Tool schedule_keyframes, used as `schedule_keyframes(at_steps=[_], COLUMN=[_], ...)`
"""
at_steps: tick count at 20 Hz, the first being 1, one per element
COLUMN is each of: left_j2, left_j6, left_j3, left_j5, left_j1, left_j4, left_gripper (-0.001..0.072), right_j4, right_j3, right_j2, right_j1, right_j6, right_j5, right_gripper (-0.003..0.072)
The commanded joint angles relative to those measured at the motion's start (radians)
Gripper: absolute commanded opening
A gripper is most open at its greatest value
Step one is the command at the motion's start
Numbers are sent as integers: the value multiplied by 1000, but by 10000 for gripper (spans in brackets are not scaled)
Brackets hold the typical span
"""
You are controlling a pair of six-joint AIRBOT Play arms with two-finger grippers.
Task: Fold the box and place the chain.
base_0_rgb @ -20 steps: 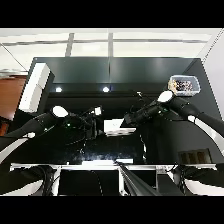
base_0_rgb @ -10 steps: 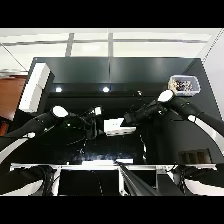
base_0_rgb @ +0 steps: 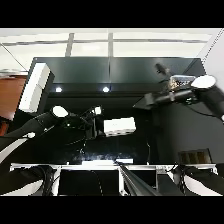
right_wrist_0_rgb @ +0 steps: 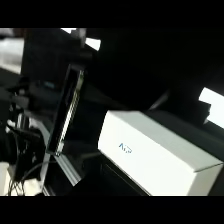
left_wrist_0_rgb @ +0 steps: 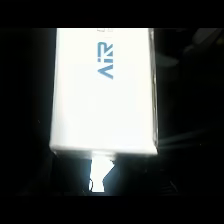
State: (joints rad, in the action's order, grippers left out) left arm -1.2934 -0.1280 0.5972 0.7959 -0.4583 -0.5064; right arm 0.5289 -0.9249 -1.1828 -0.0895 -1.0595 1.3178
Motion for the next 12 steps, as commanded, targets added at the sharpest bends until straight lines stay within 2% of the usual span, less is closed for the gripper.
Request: schedule_keyframes(at_steps=[1,6,9,12], left_j2=[41,245,357,341], left_j6=[114,366,431,525], left_j3=[4,4,10,66], left_j5=[25,29,1,-46], left_j1=[2,4,3,-24], left_j4=[-66,-307,-244,-206], left_gripper=[717,717,710,709], right_j4=[8,9,38,68], right_j3=[-5,-4,-4,-4], right_j2=[83,109,109,109], right_j1=[121,182,182,182], right_j6=[-10,-9,-9,-10], right_j5=[62,77,74,74], right_gripper=[27,27,27,28])
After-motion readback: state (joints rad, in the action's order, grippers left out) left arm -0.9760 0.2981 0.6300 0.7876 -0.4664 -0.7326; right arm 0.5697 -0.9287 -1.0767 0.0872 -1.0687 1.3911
